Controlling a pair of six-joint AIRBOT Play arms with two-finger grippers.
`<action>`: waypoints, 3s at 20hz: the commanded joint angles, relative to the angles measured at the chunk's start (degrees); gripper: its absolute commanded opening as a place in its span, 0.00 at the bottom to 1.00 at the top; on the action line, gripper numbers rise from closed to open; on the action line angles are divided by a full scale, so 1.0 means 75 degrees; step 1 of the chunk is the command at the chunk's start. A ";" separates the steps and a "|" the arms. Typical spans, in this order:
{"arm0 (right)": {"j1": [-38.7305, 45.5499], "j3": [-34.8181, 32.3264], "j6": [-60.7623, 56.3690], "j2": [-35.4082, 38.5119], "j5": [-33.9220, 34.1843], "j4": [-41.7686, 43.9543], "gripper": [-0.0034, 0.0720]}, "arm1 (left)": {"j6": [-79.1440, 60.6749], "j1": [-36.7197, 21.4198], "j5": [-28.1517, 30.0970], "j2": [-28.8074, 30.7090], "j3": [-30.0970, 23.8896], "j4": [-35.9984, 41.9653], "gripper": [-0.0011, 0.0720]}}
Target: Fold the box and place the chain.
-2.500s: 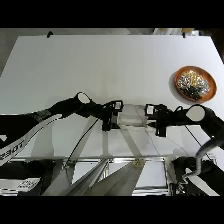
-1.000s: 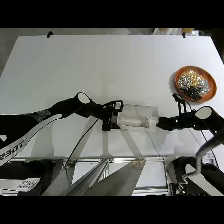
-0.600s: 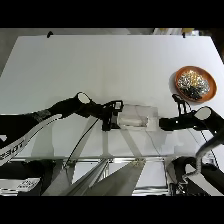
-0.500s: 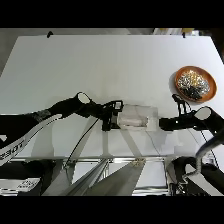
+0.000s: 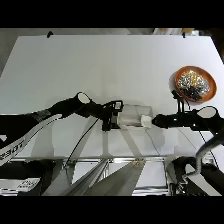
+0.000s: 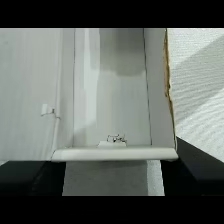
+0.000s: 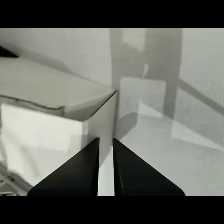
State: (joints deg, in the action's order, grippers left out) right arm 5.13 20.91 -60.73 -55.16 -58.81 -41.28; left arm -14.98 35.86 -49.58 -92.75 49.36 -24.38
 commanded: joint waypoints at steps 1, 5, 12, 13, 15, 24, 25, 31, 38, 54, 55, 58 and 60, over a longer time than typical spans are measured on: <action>-0.0003 0.0006 0.0181 0.0140 -0.0443 0.0402 0.22 | -0.0003 -0.0006 0.0003 0.0006 0.0006 -0.0003 0.39; 0.0000 0.0006 0.0175 0.0350 -0.0627 0.0501 0.35 | -0.0003 -0.0006 0.0003 0.0006 0.0006 -0.0003 0.39; -0.0117 0.0006 0.0154 0.0717 -0.0699 0.0140 0.37 | -0.0003 -0.0006 0.0006 0.0006 0.0006 0.0000 0.39; -0.0245 0.0006 0.0076 0.0717 -0.0673 -0.0047 0.37 | -0.0003 -0.0006 0.0003 0.0006 0.0009 -0.0003 0.39; -0.0522 0.0006 -0.0291 0.0717 -0.0388 -0.0358 0.46 | -0.0003 -0.0006 0.0003 0.0006 0.0006 -0.0003 0.39; -0.2798 0.0557 -0.3343 0.0198 0.1460 -0.1521 0.59 | -0.0003 -0.0006 -0.0012 0.0006 0.0009 -0.0003 0.39; -0.2975 0.0647 -0.3765 0.0082 0.1539 -0.1810 0.59 | -0.0003 -0.0006 -0.0023 0.0006 0.0006 -0.0003 0.39; -0.3824 0.1276 -0.6263 -0.0691 0.1504 -0.3707 0.59 | -0.0003 -0.0006 -0.0023 0.0006 0.0006 -0.0003 0.39; -0.5059 0.2465 -0.8166 -0.1798 0.0857 -0.5776 0.48 | -0.0003 -0.0006 -0.0020 0.0006 0.0006 -0.0003 0.39; -0.5246 0.2512 -0.8932 -0.2261 0.0157 -0.6132 0.30 | -0.0003 -0.0006 -0.0020 0.0006 0.0009 -0.0006 0.39; -0.5246 0.2512 -0.8932 -0.2261 0.0160 -0.6132 0.23 | -0.0003 -0.0006 -0.0029 0.0006 0.0009 -0.0009 0.39; -0.5246 0.2512 -0.8929 -0.2256 0.0152 -0.6129 0.07 | -0.0003 -0.0006 -0.0026 0.0006 0.0006 -0.0009 0.39; -0.5246 0.2512 -0.8842 -0.2218 0.0157 -0.6129 0.07 | -0.0003 -0.0006 -0.0026 0.0006 0.0009 -0.0006 0.39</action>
State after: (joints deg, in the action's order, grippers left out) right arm -34.15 39.70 -127.70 -72.01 -57.23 -87.07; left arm -15.03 35.86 -49.76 -92.75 49.36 -24.45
